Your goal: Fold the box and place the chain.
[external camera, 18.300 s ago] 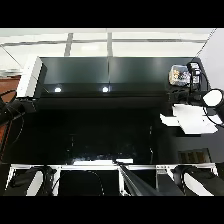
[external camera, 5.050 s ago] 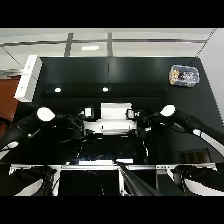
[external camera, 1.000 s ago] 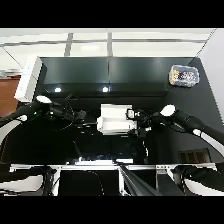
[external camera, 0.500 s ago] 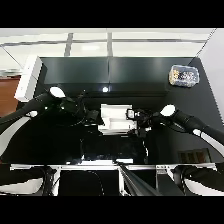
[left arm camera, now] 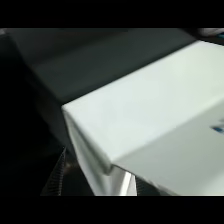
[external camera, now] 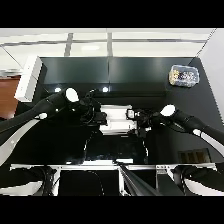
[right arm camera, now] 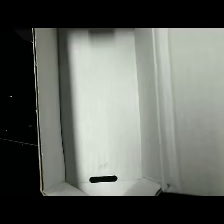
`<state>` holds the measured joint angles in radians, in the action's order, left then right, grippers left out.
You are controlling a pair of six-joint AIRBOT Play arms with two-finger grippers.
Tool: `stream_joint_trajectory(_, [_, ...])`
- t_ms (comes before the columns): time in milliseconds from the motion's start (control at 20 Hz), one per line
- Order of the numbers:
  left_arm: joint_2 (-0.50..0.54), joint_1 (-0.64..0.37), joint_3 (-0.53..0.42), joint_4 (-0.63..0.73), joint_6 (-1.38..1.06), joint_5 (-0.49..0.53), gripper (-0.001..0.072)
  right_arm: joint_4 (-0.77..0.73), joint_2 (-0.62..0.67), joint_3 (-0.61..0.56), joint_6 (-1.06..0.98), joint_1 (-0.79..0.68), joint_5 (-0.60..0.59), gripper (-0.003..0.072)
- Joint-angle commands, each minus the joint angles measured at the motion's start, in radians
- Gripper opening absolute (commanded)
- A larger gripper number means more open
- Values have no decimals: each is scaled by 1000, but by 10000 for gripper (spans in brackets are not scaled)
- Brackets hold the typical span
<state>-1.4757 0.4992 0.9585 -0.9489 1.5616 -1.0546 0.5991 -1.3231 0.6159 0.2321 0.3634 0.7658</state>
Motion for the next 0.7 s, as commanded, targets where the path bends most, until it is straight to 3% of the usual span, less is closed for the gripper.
stream_joint_trajectory(0, [-1,47,6,-129,151,39,482,0,-1,0,0,0,0,423])
stream_joint_trajectory(200, [-1,127,56,-290,285,35,482,0,-1,0,0,0,0,423])
stream_joint_trajectory(400, [-1,226,111,-538,530,18,482,-1,-1,0,0,0,0,423])
stream_joint_trajectory(650, [-7,270,113,-553,657,-36,482,0,-1,0,0,0,-1,423])
